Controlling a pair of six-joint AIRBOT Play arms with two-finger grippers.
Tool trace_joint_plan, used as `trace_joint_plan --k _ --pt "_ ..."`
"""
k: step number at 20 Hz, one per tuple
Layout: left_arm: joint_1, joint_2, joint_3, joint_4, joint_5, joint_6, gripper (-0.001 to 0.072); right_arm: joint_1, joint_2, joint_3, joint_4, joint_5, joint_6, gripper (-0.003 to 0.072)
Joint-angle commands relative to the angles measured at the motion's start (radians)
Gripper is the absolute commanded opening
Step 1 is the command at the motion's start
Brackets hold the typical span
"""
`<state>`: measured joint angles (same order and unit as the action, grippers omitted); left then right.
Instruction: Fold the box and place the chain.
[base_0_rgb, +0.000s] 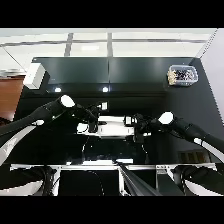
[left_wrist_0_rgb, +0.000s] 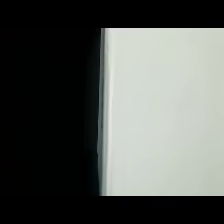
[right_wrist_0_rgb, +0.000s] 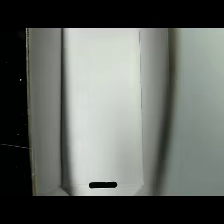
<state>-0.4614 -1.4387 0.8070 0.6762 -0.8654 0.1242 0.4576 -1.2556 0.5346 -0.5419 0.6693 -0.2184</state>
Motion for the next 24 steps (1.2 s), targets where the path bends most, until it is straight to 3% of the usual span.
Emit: trace_joint_plan --k 1,5,6,8,9,12,13,14,15,16,17,18,20,21,24 --pt "0.001 0.0 0.0 0.0 0.0 0.0 0.0026 0.0 0.0 0.001 0.002 0.001 0.002 0.0479" --pt "0.001 0.002 0.0 0.0 -0.003 -0.001 0.0029 0.0 0.0 0.001 -0.002 0.002 0.002 0.048" --pt "0.001 0.01 0.0 0.001 -0.003 -0.001 0.0118 0.0 0.0 0.001 -0.002 0.002 0.002 0.048" --pt "0.009 0.05 0.0 0.028 0.004 -0.065 0.0399 0.0 0.0 0.001 -0.002 0.003 0.002 0.0472" --pt "0.016 0.078 0.001 0.096 0.009 -0.115 0.0491 0.0 0.0 0.001 -0.009 0.004 0.001 0.0472" --pt "0.068 0.215 0.001 0.301 0.006 -0.311 0.0513 0.006 0.0 0.001 -0.017 0.008 -0.002 0.0471" --pt "0.09 0.264 0.001 0.322 -0.017 -0.348 0.0513 0.006 0.0 0.001 -0.017 0.008 -0.002 0.0403" --pt "0.115 0.311 0.001 0.337 -0.054 -0.378 0.0512 0.006 0.0 0.001 -0.017 0.008 -0.002 0.0166" --pt "0.144 0.355 0.001 0.344 -0.114 -0.428 0.0508 0.006 0.0 0.001 -0.016 0.008 -0.002 0.0127" --pt "0.174 0.386 0.001 0.344 -0.188 -0.497 0.0455 0.006 0.0 0.001 -0.016 0.008 -0.002 0.0134" --pt "0.199 0.4 -0.002 0.34 -0.264 -0.588 0.0275 0.006 0.0 0.001 -0.014 0.007 -0.002 0.0135" --pt "0.219 0.397 -0.01 0.334 -0.357 -0.667 0.0018 0.006 0.0 0.001 -0.011 0.007 -0.002 0.0135" --pt "0.219 0.372 -0.051 0.291 -0.48 -0.674 0.0026 0.006 0.0 0.001 -0.01 0.006 -0.002 0.0135" --pt "0.212 0.359 -0.083 0.205 -0.488 -0.678 0.0026 0.006 0.0 0.001 -0.01 0.007 -0.002 0.0135" --pt "0.166 0.317 -0.17 -0.104 -0.391 -0.705 0.0024 0.006 0.0 0.001 -0.01 0.007 -0.002 0.0135"
